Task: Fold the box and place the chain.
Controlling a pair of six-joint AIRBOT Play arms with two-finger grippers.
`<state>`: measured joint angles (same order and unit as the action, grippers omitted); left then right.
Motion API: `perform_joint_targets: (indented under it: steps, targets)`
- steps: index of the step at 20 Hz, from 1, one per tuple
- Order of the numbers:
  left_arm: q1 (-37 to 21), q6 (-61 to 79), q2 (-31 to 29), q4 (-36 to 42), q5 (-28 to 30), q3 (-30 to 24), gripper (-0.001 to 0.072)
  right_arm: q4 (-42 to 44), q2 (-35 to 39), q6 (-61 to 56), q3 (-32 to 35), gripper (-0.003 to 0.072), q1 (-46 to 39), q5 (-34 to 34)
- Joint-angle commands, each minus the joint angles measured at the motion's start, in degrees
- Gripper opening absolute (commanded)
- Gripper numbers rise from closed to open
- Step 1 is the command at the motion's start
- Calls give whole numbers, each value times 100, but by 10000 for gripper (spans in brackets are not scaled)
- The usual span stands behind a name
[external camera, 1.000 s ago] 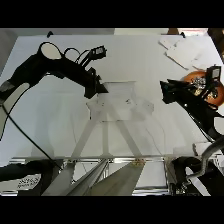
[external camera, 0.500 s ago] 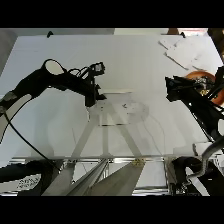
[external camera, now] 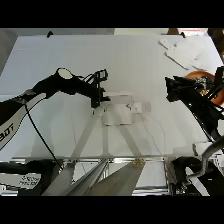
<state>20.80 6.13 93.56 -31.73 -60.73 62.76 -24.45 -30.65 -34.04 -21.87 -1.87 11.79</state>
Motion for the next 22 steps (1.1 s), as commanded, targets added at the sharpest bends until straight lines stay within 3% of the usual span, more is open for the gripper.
perform_joint_targets:
  steps: [1,3,10,22]
  targets:
    - [0,675,90,122,-590,0,4,-68,4,-2,-2,379,0,24]
    - [-11,667,90,68,-660,-2,4,-79,4,-4,-2,379,0,31]
    - [0,616,103,0,203,-2,5,-79,4,-4,-2,379,0,262]
    - [-9,372,411,166,55,-2,5,-79,4,-4,-2,379,0,267]
